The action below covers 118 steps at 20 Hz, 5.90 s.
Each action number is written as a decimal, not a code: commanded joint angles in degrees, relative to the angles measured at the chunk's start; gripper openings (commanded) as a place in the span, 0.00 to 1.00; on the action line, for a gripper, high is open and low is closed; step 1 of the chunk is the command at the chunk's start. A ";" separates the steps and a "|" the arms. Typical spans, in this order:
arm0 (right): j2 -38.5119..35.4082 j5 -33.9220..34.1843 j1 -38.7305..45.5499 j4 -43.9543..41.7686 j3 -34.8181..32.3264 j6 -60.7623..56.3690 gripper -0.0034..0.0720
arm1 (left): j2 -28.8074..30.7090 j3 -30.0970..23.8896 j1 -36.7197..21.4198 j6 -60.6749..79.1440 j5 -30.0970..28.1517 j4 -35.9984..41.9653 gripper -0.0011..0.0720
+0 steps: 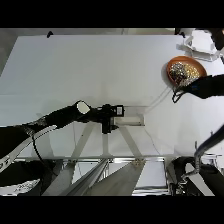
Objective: Fold the box and place the chain.
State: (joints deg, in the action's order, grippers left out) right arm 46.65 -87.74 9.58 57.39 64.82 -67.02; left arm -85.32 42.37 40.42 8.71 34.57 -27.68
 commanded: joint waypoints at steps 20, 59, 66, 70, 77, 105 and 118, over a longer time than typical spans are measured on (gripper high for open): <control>-21.92 28.13 -3.69 -22.14 -43.65 2.86 0.07 | 0.04 0.02 0.02 0.02 0.00 -0.02 0.29; 12.17 55.65 -45.29 -16.20 -36.15 2.51 0.27 | 0.04 0.02 0.02 0.02 0.00 -0.02 0.29; 7.10 46.42 -41.62 -12.85 -33.33 1.29 0.38 | 0.04 0.02 0.02 0.02 0.00 -0.02 0.29; -3.93 34.86 -31.85 -0.24 -31.65 -7.39 0.38 | 0.04 0.02 0.02 0.02 0.00 -0.02 0.29; -12.52 31.28 -7.43 15.52 -31.67 -12.24 0.38 | 0.04 0.02 0.02 0.02 0.00 -0.02 0.29; 30.62 66.40 0.94 6.56 -23.63 -15.43 0.34 | 0.04 0.02 0.02 0.02 -0.02 -0.02 0.29; 33.35 71.14 0.59 6.56 -23.63 -15.43 0.07 | 0.04 0.02 0.02 0.02 -0.02 -0.02 0.29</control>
State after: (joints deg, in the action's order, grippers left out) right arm 79.90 -17.69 10.24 63.94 41.17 -82.50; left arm -85.32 42.37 40.42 8.71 34.57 -27.70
